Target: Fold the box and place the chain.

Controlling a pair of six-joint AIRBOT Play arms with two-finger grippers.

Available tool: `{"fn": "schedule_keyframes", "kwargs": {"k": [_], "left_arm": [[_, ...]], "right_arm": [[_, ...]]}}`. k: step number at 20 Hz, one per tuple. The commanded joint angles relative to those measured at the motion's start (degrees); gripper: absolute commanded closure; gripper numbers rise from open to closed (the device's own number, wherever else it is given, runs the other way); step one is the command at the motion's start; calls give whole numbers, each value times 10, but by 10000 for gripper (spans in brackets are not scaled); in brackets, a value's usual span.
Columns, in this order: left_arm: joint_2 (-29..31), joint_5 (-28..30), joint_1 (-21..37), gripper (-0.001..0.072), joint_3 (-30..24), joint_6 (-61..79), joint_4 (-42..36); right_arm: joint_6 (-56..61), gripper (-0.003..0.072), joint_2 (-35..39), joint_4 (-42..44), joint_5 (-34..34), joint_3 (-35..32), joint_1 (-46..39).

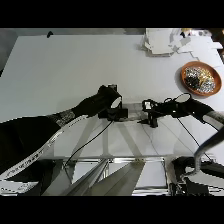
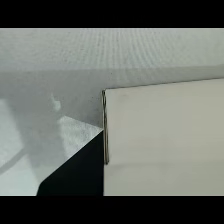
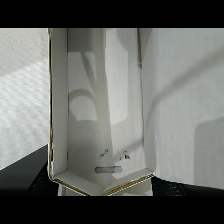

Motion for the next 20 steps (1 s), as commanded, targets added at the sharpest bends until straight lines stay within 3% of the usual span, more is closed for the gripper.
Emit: {"fn": "schedule_keyframes", "kwargs": {"k": [1,3,5,6,13,18,20], "left_arm": [[-2,3,-2,707,0,3,-2],[-1,3,-2,675,0,3,-5],[5,3,1,458,0,3,-14],[11,3,4,428,0,3,-14],[93,-30,36,428,-1,24,-12],[169,-94,63,428,-4,196,-17],[217,-95,74,399,-40,272,-17]], "right_arm": [[-1,275,0,0,-1,1,0],[-1,275,0,0,-1,1,0],[-1,275,0,0,-1,1,0],[-1,275,0,0,-1,1,0],[-1,275,0,0,-1,0,0],[-1,275,0,0,-1,1,0],[-1,275,0,0,-1,1,0]]}}
